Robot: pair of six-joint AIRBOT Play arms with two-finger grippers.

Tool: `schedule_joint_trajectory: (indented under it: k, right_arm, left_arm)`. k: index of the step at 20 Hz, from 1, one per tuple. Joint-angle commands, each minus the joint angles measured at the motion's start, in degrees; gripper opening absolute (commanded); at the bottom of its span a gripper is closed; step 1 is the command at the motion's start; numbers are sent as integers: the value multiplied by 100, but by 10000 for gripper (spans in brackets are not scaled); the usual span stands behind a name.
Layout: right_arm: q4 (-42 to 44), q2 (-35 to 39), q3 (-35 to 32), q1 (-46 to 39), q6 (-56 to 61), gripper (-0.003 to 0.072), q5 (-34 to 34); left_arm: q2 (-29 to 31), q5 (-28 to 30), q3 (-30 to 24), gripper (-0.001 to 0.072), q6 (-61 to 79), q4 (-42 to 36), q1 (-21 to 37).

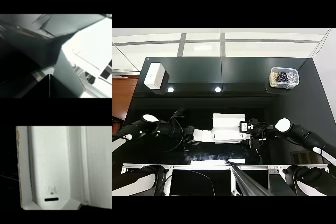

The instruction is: Fold the box and place the chain.

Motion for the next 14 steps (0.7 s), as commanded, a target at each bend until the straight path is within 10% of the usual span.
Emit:
schedule_joint_trajectory:
  k: [1, 5, 7, 8, 14]
  right_arm:
    - [2, -4, -2, 0, 2, 409, 2]
    - [2, -4, -2, 0, 2, 409, 2]
    - [2, -4, -2, 0, 2, 408, 2]
    - [0, -4, -2, 0, 2, 408, 2]
    - [0, -2, -2, 0, 2, 409, 2]
  left_arm:
    - [138, 55, 175, 23, 55, -22, -356]
    - [348, -334, 431, 83, 28, -24, -415]
    - [350, -741, 549, 582, 31, -20, -415]
    - [350, -822, 586, 698, 31, -15, -415]
    - [518, -726, 1191, 699, -1137, 1327, -737]
